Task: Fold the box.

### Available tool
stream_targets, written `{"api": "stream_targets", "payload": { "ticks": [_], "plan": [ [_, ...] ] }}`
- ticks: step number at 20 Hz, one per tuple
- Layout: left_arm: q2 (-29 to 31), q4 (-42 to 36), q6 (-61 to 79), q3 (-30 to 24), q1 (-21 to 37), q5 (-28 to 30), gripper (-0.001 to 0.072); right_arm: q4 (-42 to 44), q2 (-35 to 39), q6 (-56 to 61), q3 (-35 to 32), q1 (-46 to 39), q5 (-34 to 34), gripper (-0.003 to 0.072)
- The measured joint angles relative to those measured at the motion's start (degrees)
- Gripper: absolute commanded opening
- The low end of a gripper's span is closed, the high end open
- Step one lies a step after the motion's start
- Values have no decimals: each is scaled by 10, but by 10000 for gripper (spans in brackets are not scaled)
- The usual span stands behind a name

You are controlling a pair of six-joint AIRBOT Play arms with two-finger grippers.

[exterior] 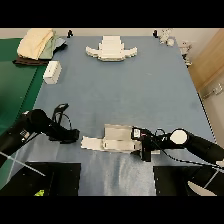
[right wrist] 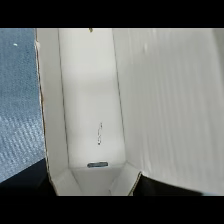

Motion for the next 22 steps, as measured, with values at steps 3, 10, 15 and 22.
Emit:
{"api": "stream_targets", "payload": {
  "ticks": [3,10,15,22],
  "plan": [
    [-17,-79,33,-26,10,37,12,0,0,0,0,0,0,446],
    [-26,-184,85,-68,8,79,12,0,0,0,0,0,0,446],
    [-27,-233,98,-91,-53,123,12,0,0,0,0,0,0,446],
    [-27,-293,119,-78,-117,170,13,0,0,0,0,0,0,446]
  ]
}}
